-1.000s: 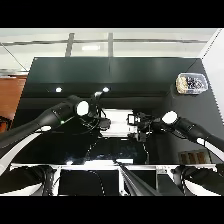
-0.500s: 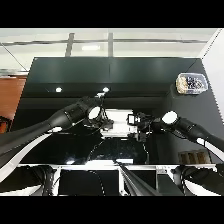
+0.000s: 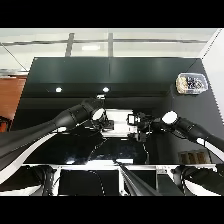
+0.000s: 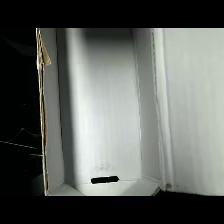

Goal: Fold the box and place the chain.

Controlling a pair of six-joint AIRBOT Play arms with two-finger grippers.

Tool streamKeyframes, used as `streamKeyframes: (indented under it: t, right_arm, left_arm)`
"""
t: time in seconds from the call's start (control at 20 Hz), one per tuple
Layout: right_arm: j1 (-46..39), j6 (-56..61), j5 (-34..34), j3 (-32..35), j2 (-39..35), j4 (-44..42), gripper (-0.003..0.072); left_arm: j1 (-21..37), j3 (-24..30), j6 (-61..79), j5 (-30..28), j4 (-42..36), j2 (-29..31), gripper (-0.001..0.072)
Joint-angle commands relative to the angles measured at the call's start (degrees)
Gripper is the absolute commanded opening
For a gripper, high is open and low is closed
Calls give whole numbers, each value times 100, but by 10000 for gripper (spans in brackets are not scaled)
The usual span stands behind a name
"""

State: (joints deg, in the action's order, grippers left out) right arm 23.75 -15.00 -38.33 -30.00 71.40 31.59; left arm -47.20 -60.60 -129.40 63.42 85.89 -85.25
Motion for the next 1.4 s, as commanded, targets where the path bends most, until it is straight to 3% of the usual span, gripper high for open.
streamKeyframes:
  t: [0.0, 0.05, 0.1, 0.15, 0.2, 0.4, 0.45, 0.6, 0.7, 0.75, 0.85, 0.9, 1.1, 1.15, 1.2, 1.35]
  right_arm:
    - [0, 0, 0, 2, -4, 0, 316]
    - [0, 0, -2, 2, -4, 0, 316]
    - [0, 0, -2, 2, -4, 0, 316]
    - [0, 0, -2, 2, -4, 0, 316]
    - [0, 0, -2, 2, -4, 0, 316]
    - [0, 0, -2, 2, -4, 0, 316]
    - [0, 0, -2, 2, -4, 0, 316]
    - [0, 0, -2, 2, -4, 0, 316]
    - [0, 0, -2, 2, -4, 0, 316]
    - [0, 0, -2, 2, -4, 0, 316]
    - [0, 0, -2, 2, -4, 0, 316]
    - [0, 0, -2, 2, -4, 0, 316]
    - [-2, 0, 2, 2, -4, 0, 319]
    - [-4, 28, 7, 2, -4, 2, 487]
    - [-4, 118, 55, 0, -15, 28, 720]
    - [-7, 595, 90, 0, -214, 210, 720]
  left_arm:
    - [-7, -68, -160, -26, 9, -17, 355]
    - [-7, -70, -184, -35, 2, -20, 322]
    - [-7, -70, -247, -35, -2, -22, 150]
    - [-9, -70, -245, -39, -4, -22, 133]
    - [-9, -70, -247, -37, -11, -22, 45]
    - [-7, -70, -293, -98, -48, -22, 27]
    - [-7, -70, -291, -138, -81, -22, 37]
    - [-7, -131, -286, -136, -87, -22, 422]
    - [-7, -155, -286, -144, -31, -24, 424]
    - [-7, -155, -302, -155, 9, -28, 383]
    - [-7, -175, -308, -162, 17, -57, 101]
    - [-15, -179, -306, -164, 20, -63, 27]
    - [-22, -179, -306, -166, 39, -63, 26]
    - [-20, -179, -306, -166, 63, -63, 26]
    - [-17, -179, -302, -162, 83, -63, 26]
    - [-17, -179, -160, -116, 87, -61, 26]
